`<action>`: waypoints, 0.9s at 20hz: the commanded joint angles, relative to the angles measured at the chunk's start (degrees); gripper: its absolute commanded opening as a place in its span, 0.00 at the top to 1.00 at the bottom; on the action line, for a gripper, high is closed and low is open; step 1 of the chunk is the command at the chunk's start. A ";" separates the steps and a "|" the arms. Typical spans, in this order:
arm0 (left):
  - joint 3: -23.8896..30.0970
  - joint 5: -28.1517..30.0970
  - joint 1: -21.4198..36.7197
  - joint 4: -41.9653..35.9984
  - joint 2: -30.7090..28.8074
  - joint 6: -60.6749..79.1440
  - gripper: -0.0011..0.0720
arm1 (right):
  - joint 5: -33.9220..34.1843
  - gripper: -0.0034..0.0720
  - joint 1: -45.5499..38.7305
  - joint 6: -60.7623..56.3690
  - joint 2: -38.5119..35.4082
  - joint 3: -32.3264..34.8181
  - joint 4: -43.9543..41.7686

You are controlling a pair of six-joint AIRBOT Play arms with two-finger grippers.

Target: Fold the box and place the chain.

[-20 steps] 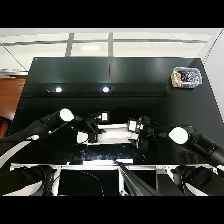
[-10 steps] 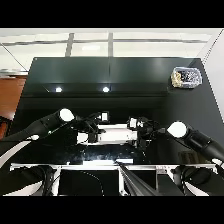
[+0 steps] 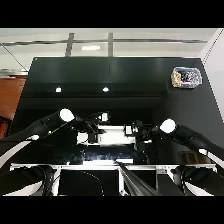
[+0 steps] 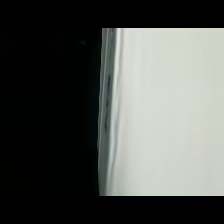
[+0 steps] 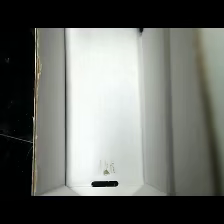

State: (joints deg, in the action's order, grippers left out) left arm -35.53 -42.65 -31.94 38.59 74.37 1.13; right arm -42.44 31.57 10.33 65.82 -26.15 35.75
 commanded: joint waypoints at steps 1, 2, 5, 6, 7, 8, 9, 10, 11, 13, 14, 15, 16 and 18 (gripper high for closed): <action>0.04 0.13 0.00 -0.04 0.04 -0.04 0.95 | 0.83 0.03 -0.04 3.02 1.73 0.04 -0.24; 0.04 0.13 0.00 -0.04 0.04 -0.04 0.95 | 1.14 0.03 -0.04 3.02 1.73 0.04 -0.24; 0.04 0.13 0.00 -0.02 0.04 -0.04 0.95 | 2.08 0.03 -0.09 2.93 1.86 0.04 -0.94; 0.04 0.17 0.00 -0.02 0.04 -0.04 0.95 | 2.27 0.03 -0.09 2.84 1.86 0.04 -1.07; 0.04 0.24 0.00 -0.02 0.04 -0.04 0.95 | 2.45 0.03 -0.09 2.75 1.88 0.04 -1.07; 0.04 0.24 0.00 -0.02 0.04 -0.04 0.95 | 2.51 0.03 -0.09 2.75 1.88 0.04 -1.22; 0.04 0.24 0.00 -0.04 0.04 -0.04 0.95 | 2.60 0.03 -0.09 2.67 1.90 0.04 -1.22; 0.04 0.24 0.00 -0.04 0.04 -0.04 0.95 | 2.62 0.03 -0.09 2.64 1.90 0.04 -1.22; 0.04 0.24 0.00 -0.04 0.04 -0.04 0.95 | 2.62 0.09 -0.09 2.62 1.90 0.04 -1.22; 0.04 0.24 0.00 -0.04 0.04 -0.04 0.95 | 2.62 0.18 -0.09 2.60 1.90 0.04 -1.22; 0.04 0.24 0.00 -0.02 0.04 -0.04 0.95 | 2.62 0.18 -0.09 2.60 1.90 0.04 -1.22; 0.04 0.24 0.00 0.00 0.04 -0.04 0.95 | 2.64 0.19 -0.09 2.60 1.90 0.04 -1.25; 0.04 0.26 0.00 -0.02 0.04 -0.02 0.95 | 2.62 0.32 -0.09 2.60 1.90 0.04 -1.22; 0.04 0.22 0.00 -0.02 0.04 -0.04 0.95 | 2.62 0.41 -0.09 2.60 1.90 0.04 -1.22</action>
